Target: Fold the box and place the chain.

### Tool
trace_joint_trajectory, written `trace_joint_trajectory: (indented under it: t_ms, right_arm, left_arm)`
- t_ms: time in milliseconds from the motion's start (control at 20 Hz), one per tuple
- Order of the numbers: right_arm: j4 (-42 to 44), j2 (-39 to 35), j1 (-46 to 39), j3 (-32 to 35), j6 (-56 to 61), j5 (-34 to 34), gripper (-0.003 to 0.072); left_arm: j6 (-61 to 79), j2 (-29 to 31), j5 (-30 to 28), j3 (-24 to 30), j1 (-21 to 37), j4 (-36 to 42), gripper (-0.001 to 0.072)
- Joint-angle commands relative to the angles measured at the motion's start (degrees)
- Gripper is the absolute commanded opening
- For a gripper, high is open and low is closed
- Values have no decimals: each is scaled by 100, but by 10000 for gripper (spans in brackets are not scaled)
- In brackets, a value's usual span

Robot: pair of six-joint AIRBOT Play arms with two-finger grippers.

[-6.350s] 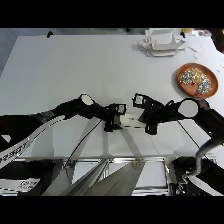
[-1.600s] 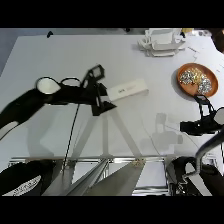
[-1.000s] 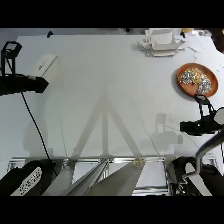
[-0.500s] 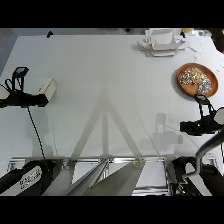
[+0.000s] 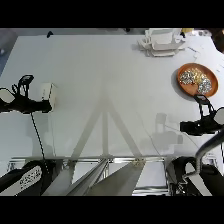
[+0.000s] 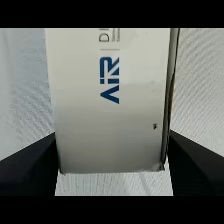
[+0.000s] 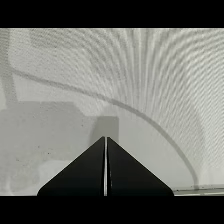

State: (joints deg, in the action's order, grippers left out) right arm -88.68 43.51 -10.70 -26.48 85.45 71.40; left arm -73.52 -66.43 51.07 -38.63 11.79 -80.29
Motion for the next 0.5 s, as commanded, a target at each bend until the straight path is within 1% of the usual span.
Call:
trace_joint_trajectory:
  t_ms: [0, 100, 250, 450]
  right_arm:
    - [0, -4, -2, 2, 0, 0, 17]
    - [0, -4, -2, 2, 0, 0, 17]
    - [0, -4, -2, 2, 2, 0, 17]
    - [0, -4, -2, 2, 2, 0, 17]
  left_arm:
    - [-2, 83, -55, 7, 4, -26, 695]
    - [-2, 269, -140, 4, 4, -33, 694]
    - [0, 726, -223, 7, -2, -33, 694]
    - [7, 1362, -28, 7, -4, 2, 694]
